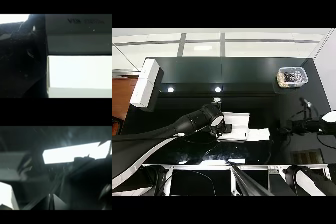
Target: Fold the box and place the chain.
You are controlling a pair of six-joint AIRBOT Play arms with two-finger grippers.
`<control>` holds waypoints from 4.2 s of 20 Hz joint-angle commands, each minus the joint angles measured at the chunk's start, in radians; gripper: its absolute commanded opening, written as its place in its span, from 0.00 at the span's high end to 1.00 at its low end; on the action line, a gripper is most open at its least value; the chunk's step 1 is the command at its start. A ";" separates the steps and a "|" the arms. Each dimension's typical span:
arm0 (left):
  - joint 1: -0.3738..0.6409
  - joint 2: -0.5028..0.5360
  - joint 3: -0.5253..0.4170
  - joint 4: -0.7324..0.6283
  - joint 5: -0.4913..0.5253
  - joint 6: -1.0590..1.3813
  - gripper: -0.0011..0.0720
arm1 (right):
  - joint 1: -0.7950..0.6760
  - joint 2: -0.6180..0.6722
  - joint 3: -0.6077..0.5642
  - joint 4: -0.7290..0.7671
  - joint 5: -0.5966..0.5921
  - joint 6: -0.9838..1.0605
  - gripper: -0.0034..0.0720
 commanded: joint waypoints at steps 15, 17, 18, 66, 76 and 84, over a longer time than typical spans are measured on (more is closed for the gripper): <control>0.000 -0.001 0.001 0.000 0.000 -0.001 0.95 | 0.305 -0.162 0.146 0.341 0.188 -0.207 0.05; 0.000 -0.001 0.001 0.000 0.000 -0.001 0.95 | 0.352 -0.162 0.146 0.330 0.182 -0.182 0.05; 0.000 -0.001 0.001 0.000 0.000 -0.001 0.95 | 0.385 -0.163 0.146 0.325 0.172 -0.166 0.05; 0.000 -0.001 0.001 0.000 -0.003 0.000 0.95 | 1.045 -0.296 0.404 -0.550 -0.017 0.978 0.68; 0.000 -0.001 0.001 0.000 -0.003 0.000 0.95 | 1.045 -0.296 0.407 -0.550 0.014 1.009 0.69; 0.000 -0.001 0.001 0.000 -0.003 0.000 0.95 | 1.045 -0.296 0.408 -0.523 -0.033 1.019 0.89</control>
